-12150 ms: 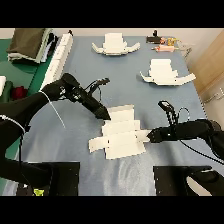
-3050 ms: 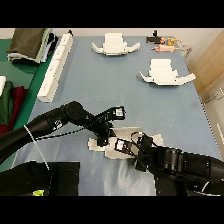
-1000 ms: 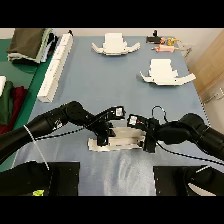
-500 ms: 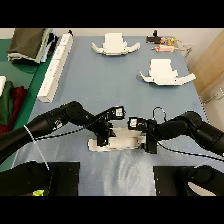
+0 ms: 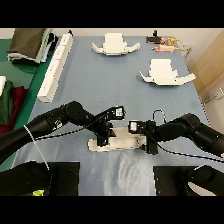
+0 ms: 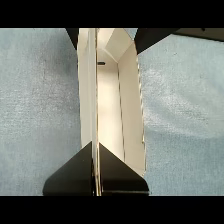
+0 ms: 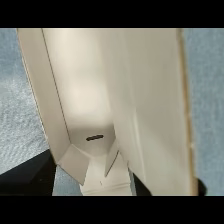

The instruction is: Fold the box.

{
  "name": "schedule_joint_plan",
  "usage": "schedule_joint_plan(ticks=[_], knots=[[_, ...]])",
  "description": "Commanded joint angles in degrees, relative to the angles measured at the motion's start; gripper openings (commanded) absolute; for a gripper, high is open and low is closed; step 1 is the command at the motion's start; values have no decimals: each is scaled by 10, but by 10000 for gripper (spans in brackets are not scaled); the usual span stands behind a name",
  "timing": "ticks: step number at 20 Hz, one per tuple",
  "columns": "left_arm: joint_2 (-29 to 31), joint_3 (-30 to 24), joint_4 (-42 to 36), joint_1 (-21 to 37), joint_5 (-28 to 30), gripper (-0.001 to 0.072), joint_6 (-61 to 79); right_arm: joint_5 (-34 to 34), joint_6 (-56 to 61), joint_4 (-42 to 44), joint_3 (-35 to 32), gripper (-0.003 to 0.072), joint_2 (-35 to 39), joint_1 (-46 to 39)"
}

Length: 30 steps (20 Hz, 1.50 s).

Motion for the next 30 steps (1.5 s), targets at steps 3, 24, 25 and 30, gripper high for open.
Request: schedule_joint_plan(ticks=[3, 24, 25, 30], knots=[[0, 0, 0, 0, 0, 14, 0, 1, -1, 1, -1, 665, -8, -1], [0, 0, 0, 0, 0, 14, 0, -70, -241, 207, -32, 679, -40, -139], [0, 0, 0, 0, 0, 14, 0, -71, -241, 207, -35, 679, -40, -139], [0, 0, 0, 0, 0, 15, 0, -54, -235, 208, -40, 679, -40, -139]])
